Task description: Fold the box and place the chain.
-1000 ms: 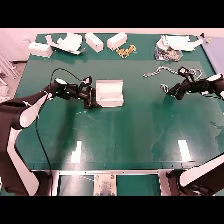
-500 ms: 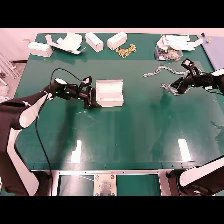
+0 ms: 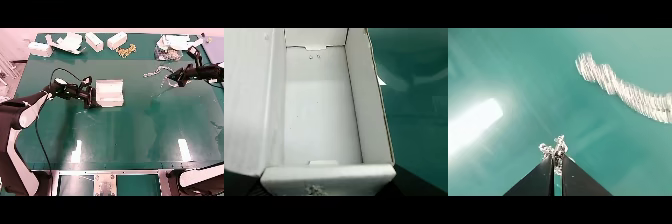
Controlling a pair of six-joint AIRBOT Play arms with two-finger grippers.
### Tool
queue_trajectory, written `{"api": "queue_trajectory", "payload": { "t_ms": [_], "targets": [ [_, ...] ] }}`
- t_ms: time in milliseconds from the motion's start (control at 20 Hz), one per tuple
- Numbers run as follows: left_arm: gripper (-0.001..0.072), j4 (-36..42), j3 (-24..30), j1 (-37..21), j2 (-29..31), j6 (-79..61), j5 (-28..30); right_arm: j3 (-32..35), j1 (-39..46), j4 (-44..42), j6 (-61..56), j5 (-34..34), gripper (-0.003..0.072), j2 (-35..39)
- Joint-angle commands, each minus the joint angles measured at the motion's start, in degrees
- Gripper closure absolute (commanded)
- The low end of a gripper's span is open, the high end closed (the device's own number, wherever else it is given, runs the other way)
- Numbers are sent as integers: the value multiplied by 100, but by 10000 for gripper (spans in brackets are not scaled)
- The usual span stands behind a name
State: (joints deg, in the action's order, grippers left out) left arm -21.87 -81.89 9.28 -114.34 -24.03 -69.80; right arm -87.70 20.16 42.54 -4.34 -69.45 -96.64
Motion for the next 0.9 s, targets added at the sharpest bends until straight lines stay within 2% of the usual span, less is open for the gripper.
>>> {"api": "queue_trajectory", "payload": {
  "t_ms": [0,200,400,650,850],
  "targets": [
    [130,-2,-7,-4,4,0,2,-4,-374,-144,-337,-400,680,610],
    [130,-2,-7,-4,4,0,2,-4,-922,-146,-807,-411,680,1244],
    [130,-2,-7,-4,4,0,2,-4,-1547,-164,-1191,-409,679,1545],
    [130,-2,-7,-4,4,0,2,0,-2564,-142,-1519,-378,680,1567],
    [130,-2,-7,-4,4,0,2,216,-3182,-146,-1534,101,680,1469]
  ]
}}
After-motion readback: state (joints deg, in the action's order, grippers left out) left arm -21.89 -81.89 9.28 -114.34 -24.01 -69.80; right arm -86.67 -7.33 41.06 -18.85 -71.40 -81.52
